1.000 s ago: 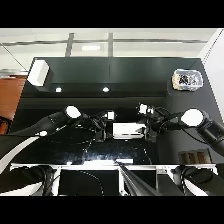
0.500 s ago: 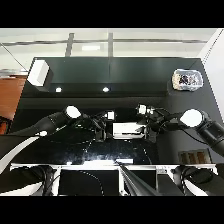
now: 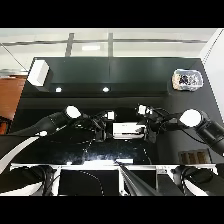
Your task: Fold the box and place the chain.
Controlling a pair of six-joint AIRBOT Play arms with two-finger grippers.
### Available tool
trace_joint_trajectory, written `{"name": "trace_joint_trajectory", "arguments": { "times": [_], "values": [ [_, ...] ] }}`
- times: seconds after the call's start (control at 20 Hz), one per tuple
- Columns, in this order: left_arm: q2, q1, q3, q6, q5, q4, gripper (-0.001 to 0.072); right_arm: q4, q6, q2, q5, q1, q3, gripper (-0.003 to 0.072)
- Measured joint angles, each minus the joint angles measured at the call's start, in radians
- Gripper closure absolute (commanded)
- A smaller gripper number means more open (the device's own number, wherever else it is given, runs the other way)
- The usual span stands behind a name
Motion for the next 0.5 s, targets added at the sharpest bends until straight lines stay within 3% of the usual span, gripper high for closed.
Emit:
{"name": "trace_joint_trajectory", "arguments": {
  "times": [0.45, 0.5],
  "values": [
    [0.0, 0.0, 0.0, 0.0, 0.0, 0.0, 0.038, 0.002, 0.0, -0.006, -0.002, 0.005, -0.021, 0.0383],
    [0.0, 0.0, 0.0, 0.0, 0.0, 0.0, 0.038, 0.003, 0.0, -0.006, -0.003, 0.008, -0.026, 0.0348]
  ]
}}
